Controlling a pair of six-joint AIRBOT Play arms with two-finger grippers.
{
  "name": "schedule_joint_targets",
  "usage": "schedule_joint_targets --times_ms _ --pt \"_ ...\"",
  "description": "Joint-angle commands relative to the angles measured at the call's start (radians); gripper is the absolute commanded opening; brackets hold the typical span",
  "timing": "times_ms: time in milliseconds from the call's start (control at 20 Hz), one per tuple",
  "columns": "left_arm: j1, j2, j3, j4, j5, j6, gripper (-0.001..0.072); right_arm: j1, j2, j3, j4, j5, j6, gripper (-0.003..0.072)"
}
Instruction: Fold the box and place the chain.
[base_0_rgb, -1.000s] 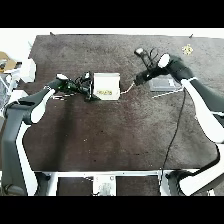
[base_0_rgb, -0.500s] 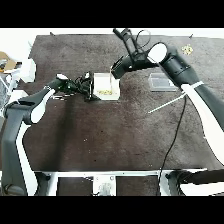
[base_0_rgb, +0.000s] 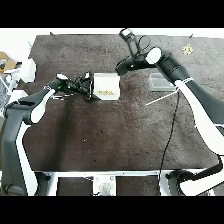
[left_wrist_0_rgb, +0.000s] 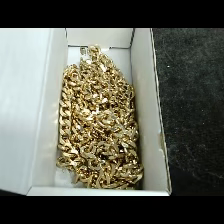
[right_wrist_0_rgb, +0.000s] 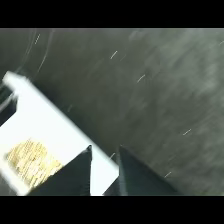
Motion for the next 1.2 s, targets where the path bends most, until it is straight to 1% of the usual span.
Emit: schedule_joint_targets --times_ms 0,100,150,250,300,350,400,450,500,550,600,650,850,950,1050,1150 --pt "0.0 0.0 0.0 0.0 0.0 0.0 0.0358 -0.09 -0.035 0.074 0.182 0.025 -0.107 0.0097" --pt "0.0 0.0 0.0 0.0 0.0 0.0 0.0358 -0.131 -0.102 0.117 0.228 0.086 -0.153 0.0089" --pt "0.0 0.0 0.0 0.0 0.0 0.0 0.0358 -0.15 -0.145 0.134 0.282 0.129 -0.215 0.0077" --pt "0.0 0.0 0.0 0.0 0.0 0.0 0.0358 -0.178 -0.219 0.146 0.465 0.206 -0.391 0.0062" --pt "0.0 0.0 0.0 0.0 0.0 0.0 0.0358 -0.188 -0.251 0.146 0.56 0.248 -0.478 0.0022" --pt "0.0 0.0 0.0 0.0 0.0 0.0 0.0358 -0.196 -0.28 0.146 0.653 0.299 -0.566 0.0023" --pt "0.0 0.0 0.0 0.0 0.0 0.0 0.0357 -0.199 -0.299 0.146 0.705 0.343 -0.618 0.0024" --pt "0.0 0.0 0.0 0.0 0.0 0.0 0.0358 -0.198 -0.31 0.145 0.714 0.369 -0.649 0.0022" --pt "0.0 0.0 0.0 0.0 0.0 0.0 0.0357 -0.19 -0.312 0.139 0.679 0.379 -0.66 0.002" --pt "0.0 0.0 0.0 0.0 0.0 0.0 0.0358 -0.176 -0.31 0.137 0.615 0.381 -0.682 0.0019" --pt "0.0 0.0 0.0 0.0 0.0 0.0 0.0358 -0.16 -0.306 0.137 0.554 0.382 -0.7 0.0003" --pt "0.0 0.0 0.0 0.0 0.0 0.0 0.0358 -0.145 -0.295 0.134 0.52 0.381 -0.703 0.0003" --pt "0.0 0.0 0.0 0.0 0.0 0.0 0.0357 -0.112 -0.231 0.073 0.57 0.373 -0.816 0.0002" --pt "0.0 0.0 0.0 0.0 0.0 0.0 0.0358 -0.096 -0.194 0.01 0.571 0.364 -0.867 0.0002" --pt "0.0 0.0 0.0 0.0 0.0 0.0 0.0357 -0.072 -0.146 -0.084 0.571 0.29 -0.937 0.0002" --pt "0.0 0.0 0.0 0.0 0.0 0.0 0.0358 -0.045 -0.086 -0.212 0.584 0.137 -1.04 0.0002"
